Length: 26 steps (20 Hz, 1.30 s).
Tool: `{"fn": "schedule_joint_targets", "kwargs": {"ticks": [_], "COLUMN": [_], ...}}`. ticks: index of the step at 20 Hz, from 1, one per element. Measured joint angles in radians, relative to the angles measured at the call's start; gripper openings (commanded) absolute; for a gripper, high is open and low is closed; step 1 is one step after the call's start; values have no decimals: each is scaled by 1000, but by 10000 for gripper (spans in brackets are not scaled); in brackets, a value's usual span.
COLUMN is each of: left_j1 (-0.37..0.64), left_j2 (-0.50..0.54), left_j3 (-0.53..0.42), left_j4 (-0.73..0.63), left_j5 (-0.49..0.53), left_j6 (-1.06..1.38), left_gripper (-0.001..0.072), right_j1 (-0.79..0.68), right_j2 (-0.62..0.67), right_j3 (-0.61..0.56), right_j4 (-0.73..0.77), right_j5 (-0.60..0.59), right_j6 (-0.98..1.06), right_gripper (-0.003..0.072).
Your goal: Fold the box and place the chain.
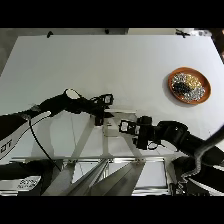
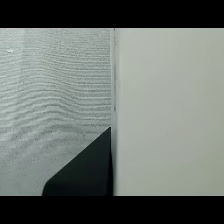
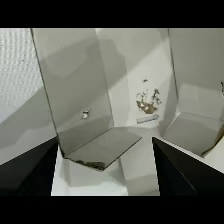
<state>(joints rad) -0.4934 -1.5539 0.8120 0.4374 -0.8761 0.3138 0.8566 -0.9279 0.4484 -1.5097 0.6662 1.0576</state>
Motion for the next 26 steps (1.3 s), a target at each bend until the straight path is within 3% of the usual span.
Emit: {"fn": "schedule_joint_targets", "kwargs": {"ticks": [26], "left_j1": [0], "left_j2": [0], "left_j3": [0], "left_j4": [0], "left_j5": [0], "left_j6": [0], "left_gripper": [10], "right_j1": [-152], "right_j2": [-9], "right_j3": [50], "right_j4": [19], "right_j5": [-50], "right_j6": [-185], "right_gripper": [644]}}
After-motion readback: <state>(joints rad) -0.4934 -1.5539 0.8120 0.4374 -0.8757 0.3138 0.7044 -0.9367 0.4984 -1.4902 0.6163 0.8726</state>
